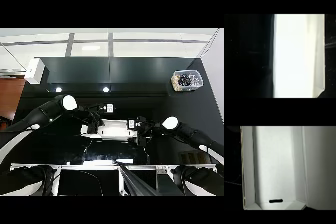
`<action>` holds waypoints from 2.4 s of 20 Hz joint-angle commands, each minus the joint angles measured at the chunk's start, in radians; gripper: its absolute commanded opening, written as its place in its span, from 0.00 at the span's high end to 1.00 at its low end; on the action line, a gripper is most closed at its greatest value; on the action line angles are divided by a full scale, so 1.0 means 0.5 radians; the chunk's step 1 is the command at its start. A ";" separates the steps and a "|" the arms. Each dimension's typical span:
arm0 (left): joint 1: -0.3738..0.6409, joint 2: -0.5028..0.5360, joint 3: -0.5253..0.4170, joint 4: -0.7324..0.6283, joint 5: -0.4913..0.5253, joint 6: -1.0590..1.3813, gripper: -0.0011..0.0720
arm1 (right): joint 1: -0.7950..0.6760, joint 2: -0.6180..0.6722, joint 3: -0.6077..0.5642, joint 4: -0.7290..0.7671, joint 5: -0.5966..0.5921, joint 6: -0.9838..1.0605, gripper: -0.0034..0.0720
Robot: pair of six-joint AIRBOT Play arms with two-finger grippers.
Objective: Fold the box and place the chain.
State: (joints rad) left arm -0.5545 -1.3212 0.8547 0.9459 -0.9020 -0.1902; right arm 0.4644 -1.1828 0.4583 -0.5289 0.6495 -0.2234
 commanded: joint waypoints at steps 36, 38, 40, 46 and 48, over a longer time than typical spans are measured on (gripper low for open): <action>0.072 0.153 -0.397 -0.697 0.472 -1.011 0.95 | 0.002 -0.001 0.002 -0.029 0.046 -0.022 0.63; 0.093 0.169 -0.388 -0.610 0.393 -1.012 0.95 | 0.002 -0.001 0.002 -0.029 0.046 -0.022 0.63; 0.125 0.279 -0.341 -0.382 0.320 -1.051 0.95 | 0.002 -0.001 0.002 -0.029 0.046 -0.021 0.63; 0.301 0.918 -0.409 -0.243 0.298 -1.048 0.94 | 0.002 -0.001 0.002 -0.029 0.046 -0.022 0.63; 0.256 0.975 -0.530 -0.265 0.154 -0.838 0.87 | 0.002 -0.001 0.002 -0.029 0.046 -0.021 0.63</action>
State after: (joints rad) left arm -0.4274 -0.9184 0.6441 0.8047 -0.7544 -0.6998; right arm 0.4644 -1.1828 0.4587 -0.5446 0.6739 -0.2352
